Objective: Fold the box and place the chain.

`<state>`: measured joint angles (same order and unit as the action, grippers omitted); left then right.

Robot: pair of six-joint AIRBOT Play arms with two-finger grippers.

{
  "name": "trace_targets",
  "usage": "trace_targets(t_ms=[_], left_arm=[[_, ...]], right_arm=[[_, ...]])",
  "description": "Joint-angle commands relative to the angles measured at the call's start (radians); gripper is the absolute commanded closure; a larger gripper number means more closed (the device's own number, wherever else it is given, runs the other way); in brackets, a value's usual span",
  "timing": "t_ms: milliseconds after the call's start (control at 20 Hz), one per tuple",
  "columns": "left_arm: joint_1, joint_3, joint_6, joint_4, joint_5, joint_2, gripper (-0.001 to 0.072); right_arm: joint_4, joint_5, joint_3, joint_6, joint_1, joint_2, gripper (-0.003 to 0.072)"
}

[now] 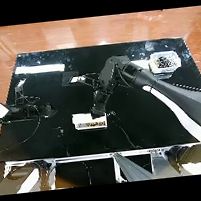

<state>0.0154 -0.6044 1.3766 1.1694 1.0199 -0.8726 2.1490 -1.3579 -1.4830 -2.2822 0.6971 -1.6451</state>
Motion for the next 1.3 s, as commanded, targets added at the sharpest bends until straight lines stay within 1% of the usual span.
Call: trace_targets(t_ms=[0,250,350,450,600,650,700,800,850,900,1050,1150,1250], left_arm=[[0.001,0.001,0.0,0.001,-0.003,-0.001,0.0081],[0.001,0.001,0.0,0.017,-0.006,-0.001,0.0081],[0.001,0.001,0.002,0.039,-0.006,-0.001,0.0082],[0.001,0.001,0.019,0.061,-0.007,-0.001,0.0081],[0.001,0.001,0.019,0.076,-0.007,-0.001,0.0081],[0.001,0.001,0.019,0.076,-0.007,-0.001,0.0081],[0.001,0.001,0.019,0.076,-0.007,-0.001,0.0081],[0.001,0.001,0.019,0.076,-0.007,-0.001,0.0081],[0.001,0.001,0.019,0.076,-0.007,-0.001,0.0082],[0.001,0.001,0.019,0.076,-0.007,-0.001,0.0081],[0.001,0.001,0.019,0.076,-0.006,-0.001,0.0081],[0.001,0.001,0.019,0.076,-0.006,-0.001,0.0081],[0.001,0.001,0.019,0.076,-0.006,-0.001,0.0081]], right_arm=[[-0.014,0.017,0.002,0.028,0.014,0.0,-0.0017],[-0.02,0.023,0.002,0.04,0.034,0.0,-0.0016],[-0.056,0.029,0.002,0.056,0.04,0.0,-0.0015],[-0.065,0.027,0.002,0.068,0.048,0.0,0.0118],[-0.064,0.028,0.002,0.077,0.057,0.0,0.0123],[-0.064,0.029,0.002,0.076,0.06,0.0,0.0234],[-0.064,0.029,0.002,0.077,0.064,0.0,0.0236],[-0.065,0.029,0.002,0.076,0.07,0.0,0.0273],[-0.067,0.029,0.002,0.077,0.072,0.0,0.0274],[-0.067,0.029,0.002,0.076,0.074,0.0,0.0332],[-0.068,0.029,0.002,0.089,0.074,0.001,0.0333],[-0.068,0.029,0.002,0.089,0.074,0.002,0.0388],[-0.068,0.026,0.002,0.089,0.074,0.002,0.0389]])
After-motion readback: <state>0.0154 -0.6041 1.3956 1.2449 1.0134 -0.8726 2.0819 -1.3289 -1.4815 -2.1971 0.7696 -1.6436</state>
